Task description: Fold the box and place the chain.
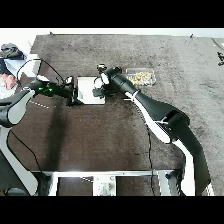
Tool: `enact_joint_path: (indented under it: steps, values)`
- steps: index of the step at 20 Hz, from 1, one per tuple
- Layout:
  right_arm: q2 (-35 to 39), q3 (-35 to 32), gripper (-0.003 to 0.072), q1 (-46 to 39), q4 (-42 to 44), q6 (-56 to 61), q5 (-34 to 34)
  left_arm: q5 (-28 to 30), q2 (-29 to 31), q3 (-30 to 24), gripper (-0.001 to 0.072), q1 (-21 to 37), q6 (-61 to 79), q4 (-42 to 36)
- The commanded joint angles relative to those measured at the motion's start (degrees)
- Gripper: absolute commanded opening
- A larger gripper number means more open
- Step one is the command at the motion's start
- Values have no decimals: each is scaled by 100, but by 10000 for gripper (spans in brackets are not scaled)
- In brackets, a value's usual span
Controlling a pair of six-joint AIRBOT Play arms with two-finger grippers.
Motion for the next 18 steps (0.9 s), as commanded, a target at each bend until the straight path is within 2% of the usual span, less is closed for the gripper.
enact_joint_path:
  steps: [1,11,12,18]
  values:
    - [-20,9,274,-42,42,90,-22,2,2,0,298,2,0,0]
    - [-26,4,269,-33,72,328,-48,2,2,0,298,2,2,0]
    - [-26,4,210,-26,74,326,-52,2,2,0,298,2,0,0]
    - [-111,-2,209,-2,116,452,188,2,2,0,298,2,0,0]
